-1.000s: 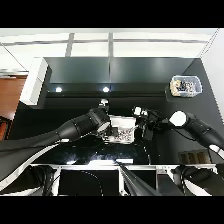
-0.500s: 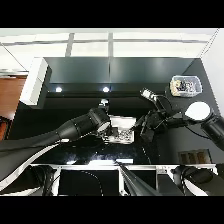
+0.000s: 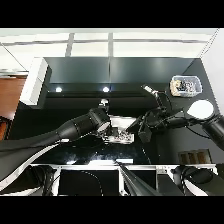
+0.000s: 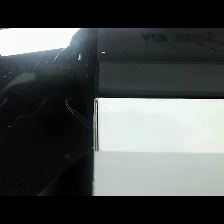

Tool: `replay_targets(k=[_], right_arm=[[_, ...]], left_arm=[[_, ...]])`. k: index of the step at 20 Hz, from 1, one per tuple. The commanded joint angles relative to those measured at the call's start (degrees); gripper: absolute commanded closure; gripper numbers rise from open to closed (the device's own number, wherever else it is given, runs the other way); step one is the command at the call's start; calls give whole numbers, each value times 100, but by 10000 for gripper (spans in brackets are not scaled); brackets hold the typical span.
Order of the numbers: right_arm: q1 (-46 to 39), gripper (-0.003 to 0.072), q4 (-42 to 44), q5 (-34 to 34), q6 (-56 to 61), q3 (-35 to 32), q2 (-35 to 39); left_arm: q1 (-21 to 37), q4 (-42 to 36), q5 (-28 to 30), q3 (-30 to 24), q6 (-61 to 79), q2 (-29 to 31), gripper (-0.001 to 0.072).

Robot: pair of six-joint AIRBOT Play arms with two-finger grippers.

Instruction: Fold the box and place the chain.

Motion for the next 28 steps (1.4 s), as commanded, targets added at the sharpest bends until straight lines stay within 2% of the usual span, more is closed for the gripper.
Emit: replay_targets(k=[1, 2, 3, 8, 9, 10, 13, 16, 18, 19, 20, 28], right_arm=[[7, 458, -9, -186, 83, -9, 4], [4, 271, -219, -275, 149, -9, 4], [-20, 230, -525, -313, 181, -9, 4], [-243, 230, -2719, -407, 190, -66, -13], [-232, 212, -2964, -538, -4, -181, -42], [-221, 4, -2999, -785, -302, -358, -85], [-2, 3, -2898, -1547, -2223, -754, -289], [98, 5, -1930, -1880, -3845, -756, -610], [101, 7, -1716, -1825, -3995, -758, -787], [101, 144, -1738, -1814, -4022, -758, -820], [101, 236, -1729, -1814, -4019, -758, -822], [101, 244, -1429, -1707, -4019, -758, -822]], left_arm=[[4, 0, 2, 4, 0, -4, 679], [4, 0, 2, 4, 0, -4, 679], [4, 0, 2, 4, 0, -4, 679], [4, 0, 4, 4, 0, -4, 679], [4, 0, 4, 4, 0, -4, 679], [4, 0, 4, 4, 0, -4, 679], [4, 0, 2, 4, 0, -4, 679], [4, 0, -2, 4, 0, -4, 679], [4, 0, -2, 4, 0, -4, 679], [4, 2, -2, 4, 0, -4, 679], [4, 0, 0, 4, 0, -4, 679], [4, 0, 0, 4, 0, -4, 679]])
